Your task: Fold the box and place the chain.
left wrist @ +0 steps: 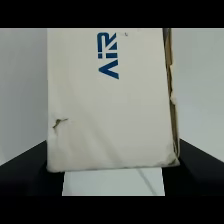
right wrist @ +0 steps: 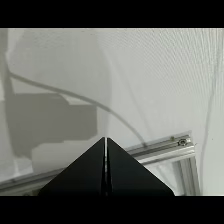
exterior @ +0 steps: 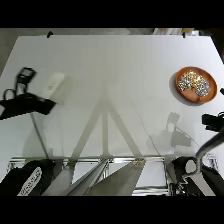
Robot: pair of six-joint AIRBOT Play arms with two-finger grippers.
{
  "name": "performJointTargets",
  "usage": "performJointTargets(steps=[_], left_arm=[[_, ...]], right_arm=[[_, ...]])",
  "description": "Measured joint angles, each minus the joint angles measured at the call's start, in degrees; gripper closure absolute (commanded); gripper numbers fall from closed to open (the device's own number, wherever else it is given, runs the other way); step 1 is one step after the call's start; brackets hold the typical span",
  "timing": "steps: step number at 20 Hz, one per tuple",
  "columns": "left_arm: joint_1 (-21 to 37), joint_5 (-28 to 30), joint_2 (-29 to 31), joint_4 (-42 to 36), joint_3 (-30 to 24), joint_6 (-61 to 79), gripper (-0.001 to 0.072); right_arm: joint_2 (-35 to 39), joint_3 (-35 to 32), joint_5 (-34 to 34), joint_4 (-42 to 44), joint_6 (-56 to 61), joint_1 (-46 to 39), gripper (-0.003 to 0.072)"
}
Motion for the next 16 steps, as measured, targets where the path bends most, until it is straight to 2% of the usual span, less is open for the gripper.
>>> performJointTargets(steps=[1, 3, 7, 9, 12, 13, 14, 16], left_arm=[[2.6, -0.4, 0.2, 1.7, -0.1, -2.4, 0.0495], [6.6, -1.4, -0.2, 4.3, -0.4, -5.9, 0.0426], [10.0, -4.2, -3.7, 6.5, -0.8, -9.0, 0.0408], [10.6, -5.4, -5.8, 6.8, -0.9, -9.6, 0.0257], [11.0, -6.0, -8.4, 6.9, -1.0, -10.1, 0.0241], [11.1, -6.2, -9.0, 7.0, -1.0, -10.3, 0.0143], [11.1, -6.4, -9.5, 7.1, -1.0, -10.3, -0.0006], [11.2, -7.0, -10.0, 7.3, -1.1, -10.5, 0.001]], right_arm=[[0.0, 0.0, 0.0, 0.0, 0.0, 0.0, 0.0673], [0.0, 0.0, 0.0, 0.0, 0.0, 0.0, 0.0673], [0.0, 0.0, 0.0, 0.0, 0.0, 0.0, 0.0673], [0.0, 0.0, 0.0, 0.0, 0.0, 0.0, 0.0673], [0.0, 0.0, -0.1, 0.0, 0.0, 0.0, 0.0673], [0.0, 0.0, 0.0, 0.0, 0.0, 0.0, 0.0673], [0.0, 0.0, -0.1, 0.0, 0.0, 0.0, 0.0673], [0.0, 0.0, -0.1, 0.0, 0.0, 0.0, 0.0673]])
